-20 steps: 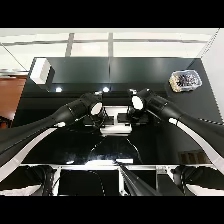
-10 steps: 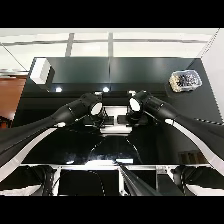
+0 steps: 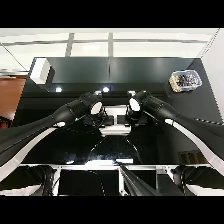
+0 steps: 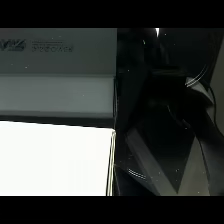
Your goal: Fold the box and place the chain.
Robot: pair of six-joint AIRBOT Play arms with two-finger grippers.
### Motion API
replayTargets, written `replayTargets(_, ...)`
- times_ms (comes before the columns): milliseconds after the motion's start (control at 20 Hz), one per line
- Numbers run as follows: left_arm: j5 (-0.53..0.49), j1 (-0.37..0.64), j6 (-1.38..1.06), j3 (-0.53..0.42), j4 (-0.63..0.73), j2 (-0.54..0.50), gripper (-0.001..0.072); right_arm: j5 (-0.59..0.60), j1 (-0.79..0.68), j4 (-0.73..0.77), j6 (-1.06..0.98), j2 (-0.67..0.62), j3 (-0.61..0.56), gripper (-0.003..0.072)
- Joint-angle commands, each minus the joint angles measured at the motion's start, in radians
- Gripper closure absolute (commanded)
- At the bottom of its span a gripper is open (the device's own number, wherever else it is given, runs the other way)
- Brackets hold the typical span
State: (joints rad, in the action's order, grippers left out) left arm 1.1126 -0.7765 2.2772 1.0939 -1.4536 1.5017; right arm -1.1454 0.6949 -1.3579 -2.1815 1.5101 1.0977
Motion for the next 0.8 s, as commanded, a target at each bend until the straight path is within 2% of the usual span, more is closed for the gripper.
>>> replayTargets(0, 0.0, -0.001, 0.0, 0.001, 0.0, -0.001, 0.0681, 0.0, 0.001, -0.005, -0.006, 0.003, 0.001, 0.0537)
replayTargets(650, 0.0, -0.001, 0.0, 0.001, 0.0, -0.001, 0.0681, 0.004, 0.0, -0.008, -0.011, 0.013, 0.001, 0.0559)
replayTargets(700, 0.0, -0.001, 0.0, 0.001, 0.0, -0.001, 0.0681, 0.004, 0.0, -0.008, -0.011, 0.013, 0.001, 0.066)
replayTargets(750, 0.0, -0.001, 0.0, 0.001, 0.0, -0.001, 0.0681, 0.007, 0.0, -0.009, -0.011, 0.013, 0.001, 0.0667)
